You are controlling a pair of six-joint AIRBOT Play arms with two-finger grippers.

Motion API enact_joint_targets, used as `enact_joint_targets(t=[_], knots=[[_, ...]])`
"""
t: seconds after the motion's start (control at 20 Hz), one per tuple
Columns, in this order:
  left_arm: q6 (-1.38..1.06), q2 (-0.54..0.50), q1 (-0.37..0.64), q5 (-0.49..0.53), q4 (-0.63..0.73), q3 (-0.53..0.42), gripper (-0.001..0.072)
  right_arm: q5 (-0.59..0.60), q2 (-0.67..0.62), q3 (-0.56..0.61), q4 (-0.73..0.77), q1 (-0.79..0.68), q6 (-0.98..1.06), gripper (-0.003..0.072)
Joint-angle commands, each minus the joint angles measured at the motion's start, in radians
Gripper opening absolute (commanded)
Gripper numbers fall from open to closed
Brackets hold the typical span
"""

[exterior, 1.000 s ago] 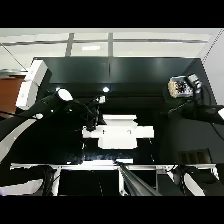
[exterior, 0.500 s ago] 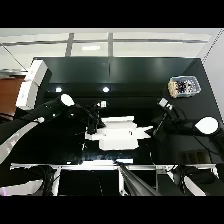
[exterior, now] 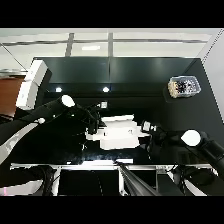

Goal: Fold the box and place the chain.

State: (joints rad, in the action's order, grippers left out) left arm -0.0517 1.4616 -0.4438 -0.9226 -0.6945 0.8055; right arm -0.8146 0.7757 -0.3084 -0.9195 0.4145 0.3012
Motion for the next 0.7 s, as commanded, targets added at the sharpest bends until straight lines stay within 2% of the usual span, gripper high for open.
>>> enact_joint_targets(t=[0.0,0.1,0.3,0.65], knots=[[-0.001,0.000,0.000,-0.007,-0.018,0.007,0.0027,0.108,0.019,0.018,-0.045,0.098,-0.048,0.0696],[0.003,0.002,0.000,-0.038,-0.059,0.030,0.0027,0.125,0.043,0.018,-0.068,0.118,-0.048,0.0696],[0.004,0.008,0.000,-0.058,-0.064,0.039,0.0027,0.143,0.066,0.018,-0.021,0.173,-0.069,0.0696],[0.004,0.015,0.000,-0.070,-0.064,0.039,0.0027,0.349,0.115,0.018,0.079,0.291,-0.070,0.0696]])
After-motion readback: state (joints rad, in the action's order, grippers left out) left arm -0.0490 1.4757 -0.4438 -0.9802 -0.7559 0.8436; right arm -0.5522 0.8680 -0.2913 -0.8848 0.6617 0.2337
